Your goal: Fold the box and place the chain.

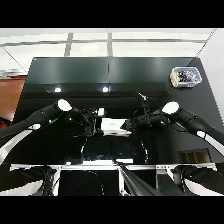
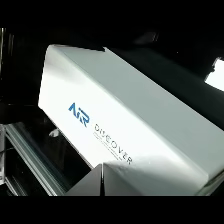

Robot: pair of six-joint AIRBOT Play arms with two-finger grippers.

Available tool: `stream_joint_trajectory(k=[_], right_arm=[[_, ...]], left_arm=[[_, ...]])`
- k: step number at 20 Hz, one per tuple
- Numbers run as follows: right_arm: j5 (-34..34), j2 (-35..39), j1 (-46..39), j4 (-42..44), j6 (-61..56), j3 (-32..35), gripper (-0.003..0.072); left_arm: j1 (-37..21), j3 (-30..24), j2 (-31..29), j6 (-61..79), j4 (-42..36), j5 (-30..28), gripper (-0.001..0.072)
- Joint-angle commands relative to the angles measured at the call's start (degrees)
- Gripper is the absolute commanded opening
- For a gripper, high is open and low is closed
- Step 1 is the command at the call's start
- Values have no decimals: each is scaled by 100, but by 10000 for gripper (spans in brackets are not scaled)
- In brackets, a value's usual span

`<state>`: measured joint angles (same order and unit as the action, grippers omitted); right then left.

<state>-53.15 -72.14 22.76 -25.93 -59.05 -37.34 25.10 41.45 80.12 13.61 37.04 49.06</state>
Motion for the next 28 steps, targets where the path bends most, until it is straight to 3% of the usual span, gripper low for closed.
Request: stream_joint_trajectory(k=[1, 4, 6, 9, 10, 12, 16, 19, 22, 25, 28], right_arm=[[184, -70, 15, -271, -98, 11, 14], [72, -81, 13, -210, -92, 11, 15], [-363, 17, -76, -160, 11, -85, 14], [-970, 636, -664, -409, -68, -448, 14], [-1040, 944, -920, -605, -201, -525, 14], [-1272, 1655, -1534, -1104, -562, -560, 14], [-2096, 2868, -2594, -2385, -1272, -557, 14], [-2221, 3309, -2935, -2658, -1488, -555, 14], [-2127, 3333, -2931, -2594, -1556, -542, 15], [-2092, 3333, -2931, -2483, -1582, -542, 15], [-2380, 3333, -2931, -2448, -1580, -542, 15]], left_arm=[[-4, 4, 2, 2, 0, 0, 467], [-4, 4, 2, 2, 0, -2, 467], [-4, 4, 2, 2, -2, 0, 467], [-9, 4, 0, -48, -13, -2, 470], [-11, 4, -15, -238, -13, 0, 484], [-31, 15, -190, -551, 166, 9, 720], [-188, 15, -994, -1150, 1097, 404, 720], [-197, 37, -1491, -1375, 310, 457, 714], [273, 533, -1180, -1388, -745, 509, 711], [695, 1126, -476, -1410, -748, 372, 711], [645, 1307, 103, -2090, -732, -22, 710]])
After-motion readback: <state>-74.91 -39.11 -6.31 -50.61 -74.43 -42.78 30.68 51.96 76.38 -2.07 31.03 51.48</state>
